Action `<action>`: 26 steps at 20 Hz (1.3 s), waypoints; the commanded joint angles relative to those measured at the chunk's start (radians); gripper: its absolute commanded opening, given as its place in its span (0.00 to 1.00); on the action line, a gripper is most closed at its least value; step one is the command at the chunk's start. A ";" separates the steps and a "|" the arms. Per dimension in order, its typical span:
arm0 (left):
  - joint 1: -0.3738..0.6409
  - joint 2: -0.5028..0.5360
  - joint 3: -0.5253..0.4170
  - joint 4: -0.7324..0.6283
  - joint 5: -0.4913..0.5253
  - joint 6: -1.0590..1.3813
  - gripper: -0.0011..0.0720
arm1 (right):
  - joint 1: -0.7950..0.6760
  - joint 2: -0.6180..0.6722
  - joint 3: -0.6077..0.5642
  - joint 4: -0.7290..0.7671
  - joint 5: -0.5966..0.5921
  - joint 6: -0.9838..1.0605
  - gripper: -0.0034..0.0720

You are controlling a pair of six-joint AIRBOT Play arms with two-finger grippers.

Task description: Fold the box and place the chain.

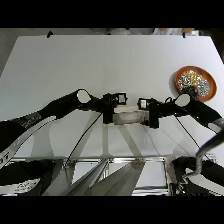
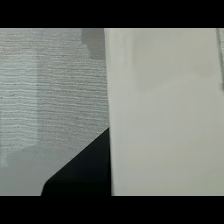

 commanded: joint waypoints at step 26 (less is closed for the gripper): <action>0.000 0.000 0.000 -0.001 0.000 0.000 0.03 | -0.034 -0.087 0.003 0.036 0.062 0.007 0.96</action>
